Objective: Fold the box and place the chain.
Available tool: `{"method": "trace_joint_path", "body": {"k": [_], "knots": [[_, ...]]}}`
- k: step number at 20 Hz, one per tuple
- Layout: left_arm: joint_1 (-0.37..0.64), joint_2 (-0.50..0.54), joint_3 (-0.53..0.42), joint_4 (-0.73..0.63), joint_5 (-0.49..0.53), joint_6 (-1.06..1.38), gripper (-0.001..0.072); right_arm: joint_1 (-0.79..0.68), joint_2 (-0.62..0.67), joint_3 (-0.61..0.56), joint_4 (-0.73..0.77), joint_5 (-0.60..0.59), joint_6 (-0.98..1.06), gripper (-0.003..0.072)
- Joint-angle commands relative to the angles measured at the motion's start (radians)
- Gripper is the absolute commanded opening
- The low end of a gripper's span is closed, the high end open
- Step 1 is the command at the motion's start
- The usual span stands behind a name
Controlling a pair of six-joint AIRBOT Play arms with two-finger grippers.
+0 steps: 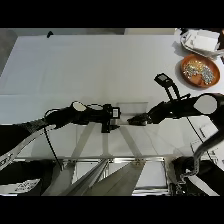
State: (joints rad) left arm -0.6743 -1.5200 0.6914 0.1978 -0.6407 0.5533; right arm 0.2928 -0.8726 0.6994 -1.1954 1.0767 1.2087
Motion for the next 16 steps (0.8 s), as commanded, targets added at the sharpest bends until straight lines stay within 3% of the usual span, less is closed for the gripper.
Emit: {"method": "trace_joint_path", "body": {"k": [1, 9, 11, 16], "knots": [[0.0, 0.001, 0.0, 0.0, 0.0, 0.0, 0.0088, 0.0, -0.013, 0.018, -0.135, 0.015, 0.052, 0.02], [0.0, 0.001, 0.0, 0.0, 0.0, 0.0, 0.0088, 0.0, -0.174, 0.016, -0.145, 0.001, 0.05, 0.0207], [0.0, 0.001, 0.0, 0.0, 0.0, 0.0, 0.0088, 0.0, -0.223, 0.016, -0.145, 0.009, 0.047, 0.0441], [0.0, 0.001, 0.0, 0.0, 0.0, 0.0, 0.0088, 0.0, -0.254, -0.037, -0.144, -0.03, 0.013, 0.044]]}}
